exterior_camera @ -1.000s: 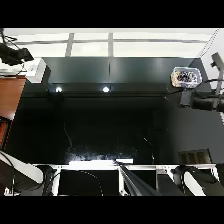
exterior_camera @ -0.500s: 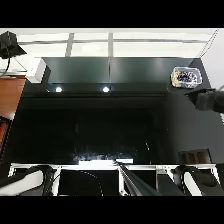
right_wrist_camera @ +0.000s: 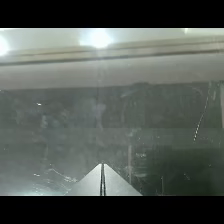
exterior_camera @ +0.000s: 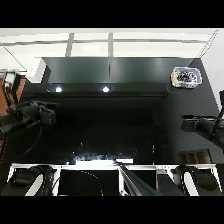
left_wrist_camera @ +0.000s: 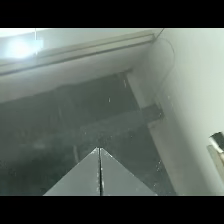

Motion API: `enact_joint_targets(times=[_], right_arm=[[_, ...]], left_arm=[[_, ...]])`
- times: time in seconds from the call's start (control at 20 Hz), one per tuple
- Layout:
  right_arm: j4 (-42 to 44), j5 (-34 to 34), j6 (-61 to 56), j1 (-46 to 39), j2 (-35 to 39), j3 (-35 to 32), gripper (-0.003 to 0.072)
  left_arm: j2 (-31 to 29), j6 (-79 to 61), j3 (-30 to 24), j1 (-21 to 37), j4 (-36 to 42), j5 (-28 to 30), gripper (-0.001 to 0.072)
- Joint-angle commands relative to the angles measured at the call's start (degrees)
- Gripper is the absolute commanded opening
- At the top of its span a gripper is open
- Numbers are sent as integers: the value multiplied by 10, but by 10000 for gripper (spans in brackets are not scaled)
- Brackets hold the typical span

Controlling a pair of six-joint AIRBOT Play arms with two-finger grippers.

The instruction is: Fold the box and place the chain.

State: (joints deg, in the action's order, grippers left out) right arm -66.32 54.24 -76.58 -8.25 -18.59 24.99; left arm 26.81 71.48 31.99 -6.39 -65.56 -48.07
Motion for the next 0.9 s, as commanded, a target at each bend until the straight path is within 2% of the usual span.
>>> enact_joint_targets(times=[0.0,0.85], right_arm=[[-8,-7,-3,0,7,-26,9],[-8,-7,-3,0,7,-26,9]], left_arm=[[-61,-5,-69,-3,-10,41,31],[-65,-2,-69,-4,1,30,32]])
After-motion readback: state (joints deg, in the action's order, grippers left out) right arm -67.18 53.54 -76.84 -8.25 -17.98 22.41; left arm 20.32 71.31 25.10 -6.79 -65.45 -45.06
